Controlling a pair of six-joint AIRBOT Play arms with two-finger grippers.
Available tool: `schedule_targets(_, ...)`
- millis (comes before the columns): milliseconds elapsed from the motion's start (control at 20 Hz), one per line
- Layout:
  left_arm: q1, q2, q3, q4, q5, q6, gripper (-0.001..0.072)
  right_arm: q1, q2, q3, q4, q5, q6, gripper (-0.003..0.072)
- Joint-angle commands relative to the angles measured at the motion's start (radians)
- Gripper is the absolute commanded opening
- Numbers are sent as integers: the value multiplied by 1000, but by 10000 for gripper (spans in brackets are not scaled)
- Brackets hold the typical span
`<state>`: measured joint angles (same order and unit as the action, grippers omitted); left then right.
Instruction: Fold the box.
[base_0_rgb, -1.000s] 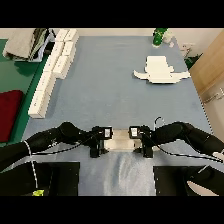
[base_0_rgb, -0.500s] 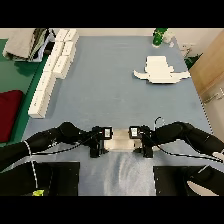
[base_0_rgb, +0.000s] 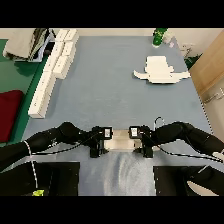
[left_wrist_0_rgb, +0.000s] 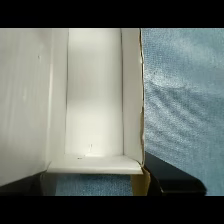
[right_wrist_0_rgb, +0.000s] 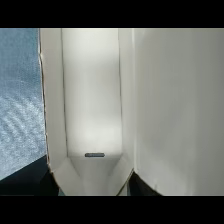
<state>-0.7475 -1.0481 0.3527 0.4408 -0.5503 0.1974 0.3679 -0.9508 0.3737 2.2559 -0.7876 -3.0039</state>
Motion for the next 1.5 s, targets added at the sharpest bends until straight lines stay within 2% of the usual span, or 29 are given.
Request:
schedule_targets(0, 0, 1, 0, 0, 0, 0, 603, 1, 0, 0, 1, 0, 0, 514)
schedule_targets(150, 0, 0, 0, 0, 0, 0, 603, 1, 0, 0, 0, 0, 0, 514)
schedule_targets(250, 0, 1, 0, 0, 0, 0, 603, 1, 0, 0, -2, 5, 1, 555)
schedule_targets(300, 0, 1, 0, 0, 0, 0, 603, 1, 1, 0, -2, 5, 2, 712)
schedule_targets(500, 0, 1, 0, 0, 0, 0, 603, 0, 19, 1, -34, 4, 61, 720)
schedule_targets(600, 0, 1, 0, 0, 0, 0, 603, 0, 56, 2, -118, 1, 136, 720)
schedule_targets(800, 0, 1, 0, 0, 1, 0, 603, 0, 163, 2, -320, -65, 386, 720)
schedule_targets(950, 0, 1, 0, 0, 0, 0, 603, 0, 264, 17, -445, -184, 584, 720)
schedule_targets(1050, 0, 1, 0, 0, 0, 0, 603, 0, 329, 49, -507, -278, 782, 720)
schedule_targets(1150, 0, 1, 0, 0, 0, 0, 603, 0, 382, 89, -502, -354, 1093, 707)
schedule_targets(1200, 0, 1, 0, 0, 1, 0, 603, 0, 397, 105, -440, -368, 1286, 602)
schedule_targets(1250, 0, 1, 0, 0, 0, 0, 603, 1, 401, 109, -319, -369, 1419, 403)
schedule_targets(1300, 0, 1, 0, 0, 0, 0, 603, 2, 397, 106, -163, -359, 1453, 237)
schedule_targets(1350, 0, 1, 0, 0, 0, 0, 603, 6, 379, 104, -22, -324, 1437, 166)
schedule_targets(1450, 0, 1, 0, 0, 0, 0, 603, 44, 332, 107, 56, -168, 1432, 160)
